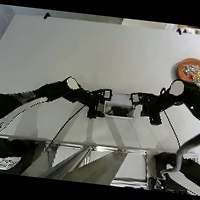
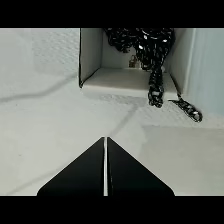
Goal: Fold the box and place the chain.
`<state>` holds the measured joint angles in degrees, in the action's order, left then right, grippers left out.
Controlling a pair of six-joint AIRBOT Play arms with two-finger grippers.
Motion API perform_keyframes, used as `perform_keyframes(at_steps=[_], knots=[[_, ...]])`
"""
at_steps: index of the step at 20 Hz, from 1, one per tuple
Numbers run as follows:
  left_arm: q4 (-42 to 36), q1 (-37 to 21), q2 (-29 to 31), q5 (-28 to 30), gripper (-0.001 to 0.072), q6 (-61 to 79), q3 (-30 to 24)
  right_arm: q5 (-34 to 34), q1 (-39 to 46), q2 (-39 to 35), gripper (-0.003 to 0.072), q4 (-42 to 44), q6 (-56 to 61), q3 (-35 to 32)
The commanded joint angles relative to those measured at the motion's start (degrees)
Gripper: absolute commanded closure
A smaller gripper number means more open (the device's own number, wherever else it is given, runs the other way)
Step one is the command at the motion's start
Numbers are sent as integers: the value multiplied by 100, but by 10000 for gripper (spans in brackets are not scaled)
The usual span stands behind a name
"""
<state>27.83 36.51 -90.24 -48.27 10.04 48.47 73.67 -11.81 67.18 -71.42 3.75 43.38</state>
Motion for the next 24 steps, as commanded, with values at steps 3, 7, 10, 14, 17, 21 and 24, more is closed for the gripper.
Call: perform_keyframes(at_steps=[3,7,10,14,17,21,24], knots=[[2,2,4,7,497,2,0,-173,529,-310,668,483,-284,-170],[2,2,4,2,497,2,0,-1692,907,-444,298,1670,-855,-966],[2,2,4,2,497,2,0,-2404,903,-444,303,2138,-2260,-1620],[2,2,4,2,497,2,0,-2745,903,-442,406,2924,-3139,-1792],[2,2,4,2,497,2,0,-2756,903,-413,407,3230,-3145,-1792],[2,2,4,2,497,2,0,-2579,903,-415,479,3222,-3139,-1792],[2,2,4,2,497,2,0,-2356,903,-415,590,2946,-3069,-1792]])
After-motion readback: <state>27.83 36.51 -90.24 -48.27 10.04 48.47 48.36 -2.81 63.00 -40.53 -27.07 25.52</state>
